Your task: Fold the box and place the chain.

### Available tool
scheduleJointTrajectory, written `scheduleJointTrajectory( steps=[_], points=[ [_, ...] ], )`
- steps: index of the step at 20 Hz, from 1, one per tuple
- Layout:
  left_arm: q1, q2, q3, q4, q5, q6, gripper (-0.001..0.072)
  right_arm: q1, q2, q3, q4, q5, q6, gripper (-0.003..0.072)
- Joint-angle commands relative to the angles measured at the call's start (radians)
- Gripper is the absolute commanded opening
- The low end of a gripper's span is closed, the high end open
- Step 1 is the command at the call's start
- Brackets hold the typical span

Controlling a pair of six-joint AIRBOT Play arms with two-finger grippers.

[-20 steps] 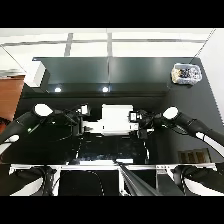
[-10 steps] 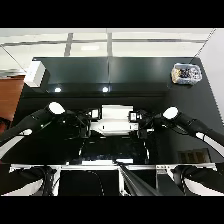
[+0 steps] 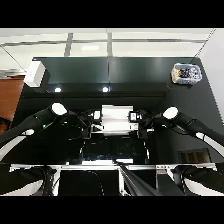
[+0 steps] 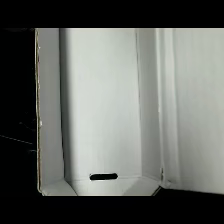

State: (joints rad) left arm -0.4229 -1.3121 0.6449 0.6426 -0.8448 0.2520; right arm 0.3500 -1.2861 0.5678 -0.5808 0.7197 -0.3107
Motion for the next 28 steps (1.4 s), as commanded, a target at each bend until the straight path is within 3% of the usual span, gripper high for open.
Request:
scheduleJointTrajectory(
  steps=[1,19,26,28],
  points=[
    [-0.001,0.0,0.001,-0.001,0.0,-0.055,0.0278,0.001,-0.001,0.0,0.0,0.0,0.0,0.0168],
    [-0.06,-0.019,0.001,-0.135,0.082,-0.058,0.0278,0.001,-0.001,0.0,0.0,0.0,0.0,0.0167],
    [-0.077,-0.019,0.001,-0.131,0.094,-0.058,0.0276,0.001,-0.001,0.0,0.0,0.0,0.0,0.0168],
    [-0.077,-0.019,0.001,-0.13,0.094,-0.058,0.0144,0.001,-0.001,0.0,0.0,0.0,0.0,0.0168]
  ],
)
